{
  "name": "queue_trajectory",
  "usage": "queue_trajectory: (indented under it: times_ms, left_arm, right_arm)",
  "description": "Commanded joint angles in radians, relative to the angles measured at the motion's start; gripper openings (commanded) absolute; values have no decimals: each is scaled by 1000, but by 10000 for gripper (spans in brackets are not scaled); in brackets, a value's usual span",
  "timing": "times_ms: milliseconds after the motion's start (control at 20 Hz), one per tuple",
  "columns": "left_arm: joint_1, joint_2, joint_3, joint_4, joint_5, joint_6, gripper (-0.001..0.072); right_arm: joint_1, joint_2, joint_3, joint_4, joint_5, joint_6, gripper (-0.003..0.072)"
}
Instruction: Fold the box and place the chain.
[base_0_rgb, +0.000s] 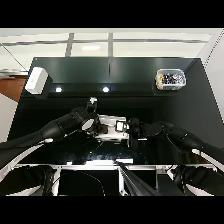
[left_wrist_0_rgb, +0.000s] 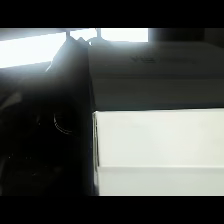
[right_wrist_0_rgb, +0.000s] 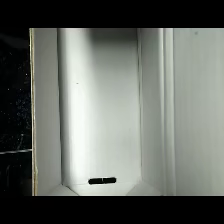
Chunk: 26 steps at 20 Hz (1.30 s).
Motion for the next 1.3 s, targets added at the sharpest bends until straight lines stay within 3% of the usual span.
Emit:
queue_trajectory:
  times_ms: [0, 400, 450, 500, 1250]
  left_arm:
    - [0, 0, 0, -8, 1, 27, 32]
    - [19, 8, 0, 7, -56, 26, 30]
    - [33, 17, 0, 13, -80, 24, 30]
    - [46, 28, 0, 22, -88, 24, 30]
    - [79, 38, -59, 11, -19, 23, 31]
  right_arm:
    - [0, 0, 0, 0, 0, -1, 534]
    - [0, 10, 2, -39, -2, 21, 544]
    - [-1, 24, 6, -46, -5, 38, 678]
    - [-3, 36, 13, -61, -9, 56, 701]
    - [24, 39, 50, -78, -42, 69, 699]
